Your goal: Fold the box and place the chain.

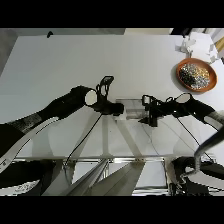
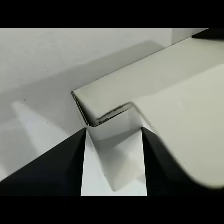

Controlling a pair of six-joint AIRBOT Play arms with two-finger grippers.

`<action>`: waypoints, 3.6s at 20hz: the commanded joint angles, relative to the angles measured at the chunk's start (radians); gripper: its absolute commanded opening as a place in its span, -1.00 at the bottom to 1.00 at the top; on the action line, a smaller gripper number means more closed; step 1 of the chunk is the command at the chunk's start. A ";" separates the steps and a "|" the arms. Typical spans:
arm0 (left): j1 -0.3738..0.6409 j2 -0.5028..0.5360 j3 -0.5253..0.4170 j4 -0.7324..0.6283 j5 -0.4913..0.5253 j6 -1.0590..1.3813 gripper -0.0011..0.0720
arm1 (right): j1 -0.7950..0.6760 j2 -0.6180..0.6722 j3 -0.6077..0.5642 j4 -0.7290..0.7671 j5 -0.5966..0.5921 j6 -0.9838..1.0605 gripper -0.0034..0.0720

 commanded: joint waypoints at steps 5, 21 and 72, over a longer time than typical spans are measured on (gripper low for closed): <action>-0.044 -0.085 0.123 0.105 -0.102 -0.167 0.10 | 0.000 0.000 0.000 0.000 0.000 0.000 0.15; -0.082 -0.224 0.361 0.239 -0.341 -0.364 -0.04 | 0.000 0.000 0.000 0.001 0.000 0.000 0.15; 0.017 -0.076 0.360 0.251 -0.527 0.207 0.98 | 0.000 0.000 0.000 0.000 0.000 0.000 0.15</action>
